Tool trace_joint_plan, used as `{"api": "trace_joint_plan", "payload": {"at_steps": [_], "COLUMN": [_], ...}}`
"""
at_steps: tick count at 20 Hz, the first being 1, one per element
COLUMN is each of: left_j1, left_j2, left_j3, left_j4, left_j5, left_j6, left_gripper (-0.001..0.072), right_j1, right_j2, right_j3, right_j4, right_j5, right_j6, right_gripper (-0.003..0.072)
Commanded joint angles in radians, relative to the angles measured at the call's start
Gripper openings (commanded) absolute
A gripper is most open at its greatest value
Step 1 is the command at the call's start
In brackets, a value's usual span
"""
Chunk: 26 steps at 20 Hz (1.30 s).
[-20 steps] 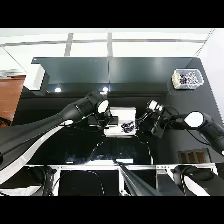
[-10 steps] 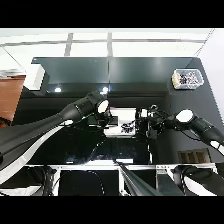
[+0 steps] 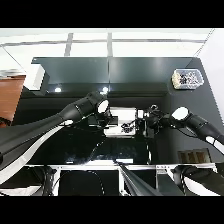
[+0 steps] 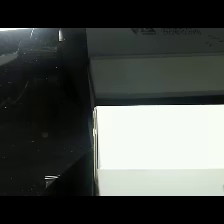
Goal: Fold the box and place the chain.
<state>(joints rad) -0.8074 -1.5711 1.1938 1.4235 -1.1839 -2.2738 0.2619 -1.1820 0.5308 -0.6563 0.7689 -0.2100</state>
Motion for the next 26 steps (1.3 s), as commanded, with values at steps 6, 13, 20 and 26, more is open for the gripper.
{"api": "trace_joint_plan", "payload": {"at_steps": [6,13,20,26], "left_j1": [0.0,0.0,0.0,0.0], "left_j2": [0.0,0.0,0.0,0.0], "left_j3": [0.001,0.001,0.001,0.001], "left_j4": [0.0,0.0,0.0,0.0], "left_j5": [0.001,-0.003,-0.003,-0.003], "left_j6": [0.0,0.0,0.0,0.0], "left_gripper": [0.0032,0.0032,0.0032,0.0032], "right_j1": [0.006,-0.015,-0.015,-0.026], "right_j2": [-0.026,-0.047,-0.037,0.126], "right_j3": [0.011,0.015,0.016,0.016], "right_j4": [-0.024,-0.029,-0.08,-0.187], "right_j5": [-0.077,-0.042,0.024,0.039], "right_j6": [0.055,0.061,0.177,0.522], "right_gripper": [0.0704,0.0542,0.002,0.0018]}}
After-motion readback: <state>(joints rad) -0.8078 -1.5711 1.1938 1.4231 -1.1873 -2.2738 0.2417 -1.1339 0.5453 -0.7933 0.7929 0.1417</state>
